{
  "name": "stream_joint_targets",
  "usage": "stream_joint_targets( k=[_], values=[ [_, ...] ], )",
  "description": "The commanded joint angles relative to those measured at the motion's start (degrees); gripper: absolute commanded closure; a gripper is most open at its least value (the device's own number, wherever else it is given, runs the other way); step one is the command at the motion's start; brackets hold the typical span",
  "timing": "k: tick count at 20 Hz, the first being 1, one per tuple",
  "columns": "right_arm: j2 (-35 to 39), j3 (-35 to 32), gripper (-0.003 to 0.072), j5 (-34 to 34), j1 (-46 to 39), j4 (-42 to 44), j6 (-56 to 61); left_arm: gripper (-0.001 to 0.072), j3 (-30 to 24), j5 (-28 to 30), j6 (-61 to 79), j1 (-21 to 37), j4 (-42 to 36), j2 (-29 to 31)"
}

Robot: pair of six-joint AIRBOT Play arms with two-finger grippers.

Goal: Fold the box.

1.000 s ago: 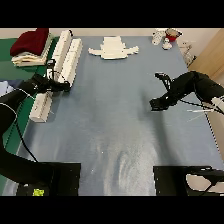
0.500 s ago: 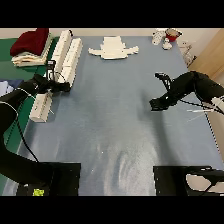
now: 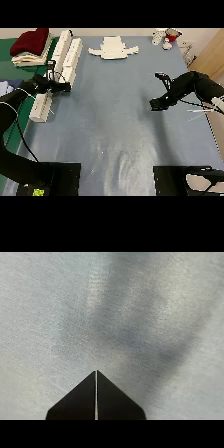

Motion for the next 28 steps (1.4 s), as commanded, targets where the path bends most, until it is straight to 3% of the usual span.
stream_joint_targets(
  k=[1,8,12,13,14,15,18,20,25,28],
  values=[
    [-0.02,0.02,0.0678,0.0,-0.02,0.02,0.02,0.0009,0.48,-1.77,0.0,0.39,0.63,1.64],
    [-0.02,0.02,0.0679,0.0,-0.02,0.02,0.04,0.0008,4.72,-13.84,0.0,2.56,1.97,10.64],
    [-0.02,0.04,0.0678,0.0,-0.02,0.02,0.02,0.0013,5.64,-17.73,-0.02,2.58,1.18,17.27],
    [-0.02,0.02,0.0678,0.0,-0.02,0.0,0.02,0.0223,5.62,-19.8,-0.11,2.6,-0.35,18.75],
    [-0.02,0.02,0.0678,0.0,-0.02,0.02,0.02,0.0558,5.62,-22.67,-0.15,2.6,-1.66,20.02],
    [-0.02,0.04,0.0678,0.0,-0.02,0.02,0.04,0.0697,5.62,-25.44,0.0,2.47,-2.71,21.0],
    [-0.02,0.04,0.0678,0.0,-0.02,0.02,0.02,0.07,4.96,-38.88,0.0,1.29,-7.91,21.55],
    [-0.02,0.04,0.0679,0.0,-0.02,0.0,0.02,0.0703,1.42,-41.75,-3.08,-3.15,-5.55,22.58],
    [-0.02,0.04,0.0678,0.0,-0.02,0.02,0.02,0.0702,-14.08,-31.06,-11.19,-19.02,-2.49,27.43],
    [-0.02,0.02,0.0678,0.0,-0.02,0.02,0.02,0.0697,-19.89,-23.1,-11.5,-27.56,-2.38,27.02]
  ],
)
